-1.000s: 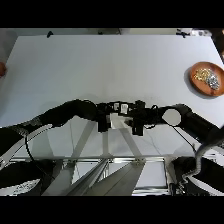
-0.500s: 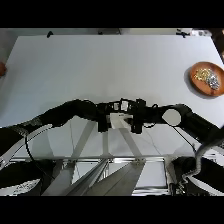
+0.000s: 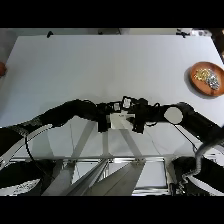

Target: Fold the box and place the chain.

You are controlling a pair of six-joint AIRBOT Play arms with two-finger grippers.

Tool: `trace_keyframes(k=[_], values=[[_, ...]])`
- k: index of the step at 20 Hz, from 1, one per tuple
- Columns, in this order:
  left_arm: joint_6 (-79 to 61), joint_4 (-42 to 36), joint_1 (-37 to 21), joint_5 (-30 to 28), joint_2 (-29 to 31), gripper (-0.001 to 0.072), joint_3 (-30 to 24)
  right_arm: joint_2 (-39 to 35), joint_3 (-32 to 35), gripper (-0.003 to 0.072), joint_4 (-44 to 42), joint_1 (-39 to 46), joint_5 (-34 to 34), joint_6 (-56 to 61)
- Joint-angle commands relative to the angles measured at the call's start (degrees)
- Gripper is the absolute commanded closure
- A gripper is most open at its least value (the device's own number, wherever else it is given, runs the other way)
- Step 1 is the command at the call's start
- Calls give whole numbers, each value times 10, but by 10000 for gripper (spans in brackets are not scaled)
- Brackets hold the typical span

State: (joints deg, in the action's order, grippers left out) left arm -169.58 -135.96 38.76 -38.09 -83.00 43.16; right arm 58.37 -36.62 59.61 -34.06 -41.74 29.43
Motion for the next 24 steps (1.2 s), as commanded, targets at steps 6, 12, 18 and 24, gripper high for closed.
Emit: trace_keyframes(k=[6, 12, 18, 24], values=[[1, 0, 0, 0, 0, 435, 0, -24, 0, 365, 4, -2, -67, -11], [1, 0, 0, 0, 0, 435, 0, -10, 0, 338, 23, -13, -23, -7], [1, 0, 0, 0, 0, 435, 0, 6, 0, 362, 23, -13, -10, -7], [1, 0, 0, 0, 0, 435, 0, 6, 0, 387, 23, -13, 0, -7]])
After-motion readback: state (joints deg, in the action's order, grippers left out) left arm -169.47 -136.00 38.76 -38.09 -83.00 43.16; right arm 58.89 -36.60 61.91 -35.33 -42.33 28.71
